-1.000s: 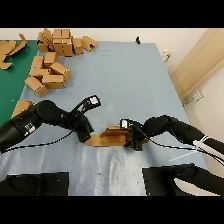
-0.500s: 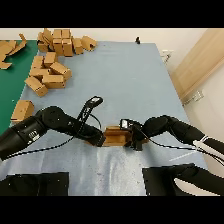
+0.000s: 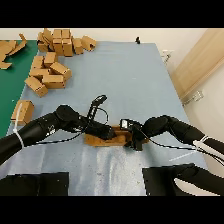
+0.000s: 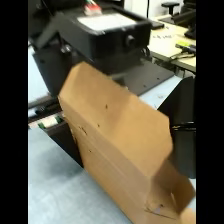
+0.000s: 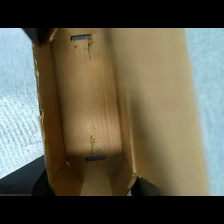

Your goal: Fold the box.

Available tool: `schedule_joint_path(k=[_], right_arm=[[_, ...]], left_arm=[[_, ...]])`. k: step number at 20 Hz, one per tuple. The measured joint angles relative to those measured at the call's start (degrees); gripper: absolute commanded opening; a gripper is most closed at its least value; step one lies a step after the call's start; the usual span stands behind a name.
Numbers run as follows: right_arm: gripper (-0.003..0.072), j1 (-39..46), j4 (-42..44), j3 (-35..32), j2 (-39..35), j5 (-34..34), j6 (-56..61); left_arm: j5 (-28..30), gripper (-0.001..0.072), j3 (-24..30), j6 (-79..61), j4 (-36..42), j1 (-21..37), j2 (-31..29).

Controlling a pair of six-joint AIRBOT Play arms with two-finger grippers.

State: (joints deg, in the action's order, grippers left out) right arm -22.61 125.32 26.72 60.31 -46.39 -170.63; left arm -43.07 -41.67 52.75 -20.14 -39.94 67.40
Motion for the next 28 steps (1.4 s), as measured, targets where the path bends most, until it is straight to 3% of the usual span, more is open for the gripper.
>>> schedule_joint_path(k=[6,13,21,28], right_arm=[[0.0496,0.00,0.00,0.00,0.00,0.00,0.00],[0.0496,0.00,0.00,0.00,0.00,-0.02,0.00],[0.0496,0.00,0.00,0.00,0.00,0.00,0.00],[0.0496,0.00,0.00,0.00,0.00,0.00,0.00]], left_arm=[[8.79,0.0011,0.00,-4.59,8.44,0.02,1.49],[14.10,0.0010,0.00,-5.42,9.53,0.17,6.47],[15.08,0.0010,-0.55,-4.90,9.01,2.43,10.14],[10.43,0.0010,-1.51,1.20,2.47,4.57,11.85]])
